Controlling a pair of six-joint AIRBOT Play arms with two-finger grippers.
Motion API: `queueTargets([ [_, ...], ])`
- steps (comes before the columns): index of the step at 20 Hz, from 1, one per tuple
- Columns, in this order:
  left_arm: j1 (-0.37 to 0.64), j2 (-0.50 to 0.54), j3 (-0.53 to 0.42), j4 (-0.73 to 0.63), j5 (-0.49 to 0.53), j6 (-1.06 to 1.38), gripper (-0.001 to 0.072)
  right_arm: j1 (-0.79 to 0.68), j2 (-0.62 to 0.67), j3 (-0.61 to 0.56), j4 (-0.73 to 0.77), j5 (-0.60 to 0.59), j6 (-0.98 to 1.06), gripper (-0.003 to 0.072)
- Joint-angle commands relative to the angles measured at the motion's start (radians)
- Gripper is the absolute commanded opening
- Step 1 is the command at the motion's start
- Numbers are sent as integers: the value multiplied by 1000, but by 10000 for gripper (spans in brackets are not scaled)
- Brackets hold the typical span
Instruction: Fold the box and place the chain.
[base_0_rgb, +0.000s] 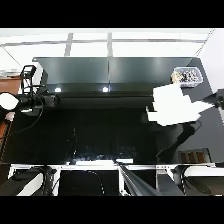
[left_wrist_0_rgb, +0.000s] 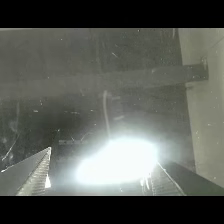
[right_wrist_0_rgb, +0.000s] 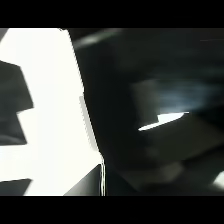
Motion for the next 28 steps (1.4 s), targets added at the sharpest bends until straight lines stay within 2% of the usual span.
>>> queueTargets([
  [1, -1, -1, 1, -40, -3, 3, 707, 114, 197, -264, 304, -123, -36, 17],
  [5, -3, -15, 0, -173, -16, 8, 708, 344, 490, -605, 449, -457, -74, 17],
  [7, -4, -52, 0, -317, -17, 59, 708, 518, 570, -730, 548, -648, -85, 17],
  [11, -28, -166, 3, -654, -80, 274, 708, 875, 588, -782, 581, -903, -93, 16],
  [14, -75, -245, 5, -736, -85, 373, 708, 1026, 588, -782, 579, -1036, -93, 17],
  [17, -149, -338, 48, -734, -89, 404, 708, 1041, 588, -782, 553, -1011, -93, 17],
  [20, -173, -463, 142, -734, -109, 360, 708, 1041, 588, -782, 524, -971, -93, 17],
  [25, -174, -677, 307, -806, -298, 436, 709, 1041, 588, -782, 523, -946, -92, 17],
  [28, -182, -778, 375, -863, -497, 509, 708, 1041, 588, -782, 521, -947, -93, 17],
])
